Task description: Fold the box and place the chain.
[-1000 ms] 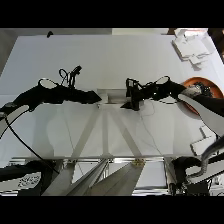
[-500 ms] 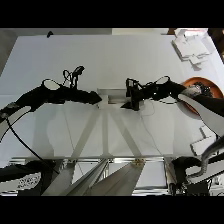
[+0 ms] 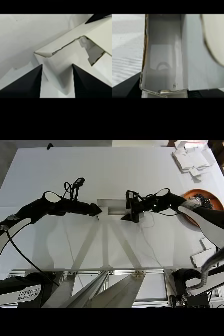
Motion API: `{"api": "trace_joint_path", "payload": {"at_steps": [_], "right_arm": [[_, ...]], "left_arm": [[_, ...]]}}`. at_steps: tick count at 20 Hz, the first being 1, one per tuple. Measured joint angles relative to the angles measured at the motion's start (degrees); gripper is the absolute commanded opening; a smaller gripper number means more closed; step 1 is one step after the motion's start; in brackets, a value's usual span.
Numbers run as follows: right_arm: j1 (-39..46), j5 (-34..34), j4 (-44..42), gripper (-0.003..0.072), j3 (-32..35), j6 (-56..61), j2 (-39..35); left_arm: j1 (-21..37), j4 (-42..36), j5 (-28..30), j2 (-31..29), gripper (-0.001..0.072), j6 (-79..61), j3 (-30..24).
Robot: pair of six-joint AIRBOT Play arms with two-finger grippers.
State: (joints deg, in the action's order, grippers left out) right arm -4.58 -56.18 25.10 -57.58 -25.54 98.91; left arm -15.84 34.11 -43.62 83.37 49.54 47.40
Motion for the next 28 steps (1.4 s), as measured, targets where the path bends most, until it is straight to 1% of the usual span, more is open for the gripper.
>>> {"api": "trace_joint_path", "payload": {"at_steps": [7,8,9,10,21,28], "right_arm": [[0.0,0.1,0.0,0.0428,0.0,0.0,0.0],[0.0,0.1,0.0,0.0428,0.0,0.0,0.0],[0.0,0.1,0.0,0.0428,0.0,0.0,0.0],[0.0,0.1,0.0,0.0428,0.0,0.0,0.0],[0.0,-0.5,0.4,0.0428,0.0,-0.2,0.0],[0.0,-0.4,0.2,0.0428,0.0,-0.2,0.0]], "left_arm": [[0.0,0.4,1.8,0.0,0.0357,0.4,0.0],[0.0,0.4,1.8,0.0,0.0381,0.6,0.0],[0.0,0.4,1.8,0.0,0.0487,0.6,0.0],[0.0,0.7,2.1,0.0,0.0512,0.7,0.0],[0.1,0.0,-0.8,0.0,0.0516,0.5,0.0],[0.3,0.1,-1.4,-0.9,0.0515,-0.1,-0.1]]}}
